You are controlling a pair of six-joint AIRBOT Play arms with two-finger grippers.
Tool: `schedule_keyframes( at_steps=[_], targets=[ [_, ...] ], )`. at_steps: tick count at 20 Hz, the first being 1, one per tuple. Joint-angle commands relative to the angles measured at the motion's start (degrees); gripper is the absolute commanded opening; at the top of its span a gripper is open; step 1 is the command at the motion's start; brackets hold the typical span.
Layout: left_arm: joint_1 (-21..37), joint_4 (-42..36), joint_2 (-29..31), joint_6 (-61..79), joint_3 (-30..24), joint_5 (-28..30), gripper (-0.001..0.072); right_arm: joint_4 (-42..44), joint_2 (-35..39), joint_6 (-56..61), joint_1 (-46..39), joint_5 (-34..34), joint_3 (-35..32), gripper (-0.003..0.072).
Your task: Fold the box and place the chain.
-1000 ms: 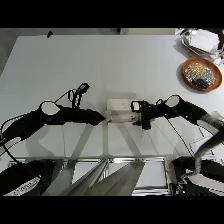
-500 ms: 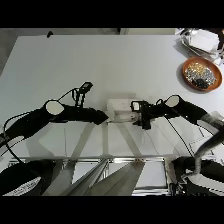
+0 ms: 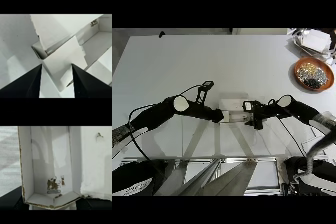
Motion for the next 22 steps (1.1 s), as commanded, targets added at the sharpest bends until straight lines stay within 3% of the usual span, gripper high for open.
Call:
schedule_keyframes(
  at_steps=[1, 5, 9, 19, 22],
  targets=[
    [-0.7, 3.3, -0.7, -4.8, 1.2, -0.2, 0.0416, 0.0, 0.0, 0.0, 0.0, 0.0, 0.0, 0.0296],
    [-1.1, 7.8, -0.8, -11.5, 1.9, -1.1, 0.0416, 0.0, 0.0, 0.0, 0.0, 0.0, 0.0, 0.0296],
    [-2.1, 13.3, -3.1, -18.4, 6.6, -5.6, 0.0412, 0.0, 0.0, 0.0, 0.0, 0.0, 0.0, 0.0296],
    [-6.5, 17.6, -11.8, -31.8, 16.9, -13.9, 0.0408, 0.0, 0.0, 0.0, 0.0, 0.0, 0.0, 0.0296],
    [-7.0, 23.6, -12.8, -39.8, 17.9, -16.2, 0.033, 0.0, 0.0, 0.0, 0.0, 0.0, 0.0, 0.0296]
  ],
)
